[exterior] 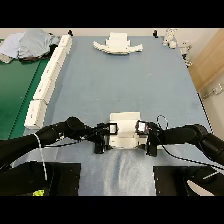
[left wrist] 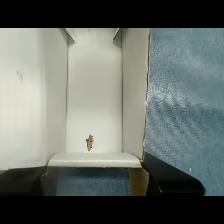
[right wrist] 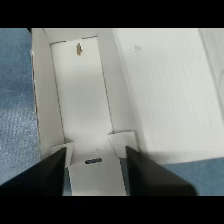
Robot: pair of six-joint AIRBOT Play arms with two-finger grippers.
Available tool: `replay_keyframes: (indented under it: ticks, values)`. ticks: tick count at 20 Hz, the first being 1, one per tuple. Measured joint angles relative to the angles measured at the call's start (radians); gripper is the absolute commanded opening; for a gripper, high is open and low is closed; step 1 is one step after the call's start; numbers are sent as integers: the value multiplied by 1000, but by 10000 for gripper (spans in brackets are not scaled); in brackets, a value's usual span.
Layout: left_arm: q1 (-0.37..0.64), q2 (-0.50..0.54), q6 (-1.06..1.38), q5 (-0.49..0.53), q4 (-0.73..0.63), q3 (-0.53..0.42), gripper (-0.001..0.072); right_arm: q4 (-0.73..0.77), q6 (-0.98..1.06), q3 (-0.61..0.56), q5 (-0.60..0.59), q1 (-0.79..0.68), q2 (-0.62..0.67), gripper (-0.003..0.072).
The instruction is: Fold the box.
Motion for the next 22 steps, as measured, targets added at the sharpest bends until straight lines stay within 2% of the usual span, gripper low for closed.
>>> replay_keyframes:
  ticks: [1, 3, 4, 5, 9, 11, 13, 16, 22]
  values:
    - [0, 0, 1, -3, 1, 0, 521, -25, 44, 5, -11, 0, 6, 161]
    - [0, 0, 2, -2, 0, 0, 520, -121, 243, 27, -40, 0, 20, 153]
    - [0, 0, 2, -3, 0, 0, 521, -200, 389, 43, -53, -1, 28, 27]
    - [0, 0, 2, -3, 1, 0, 520, -276, 528, 61, -74, -2, 37, 4]
    - [0, 0, 2, -2, 0, 0, 520, -600, 1102, 140, -268, -49, 64, 3]
    - [0, 0, 2, -1, 0, 0, 521, -682, 1305, 156, -368, -122, 62, 2]
    - [0, 0, 2, -1, 0, 0, 521, -671, 1411, 159, -426, -230, 45, 2]
    - [0, 0, 2, 0, 0, 0, 521, -537, 1413, 148, -450, -435, -14, 1]
    - [0, 0, 2, 0, 0, 0, 521, -163, 1079, 138, -480, -830, -186, 1]
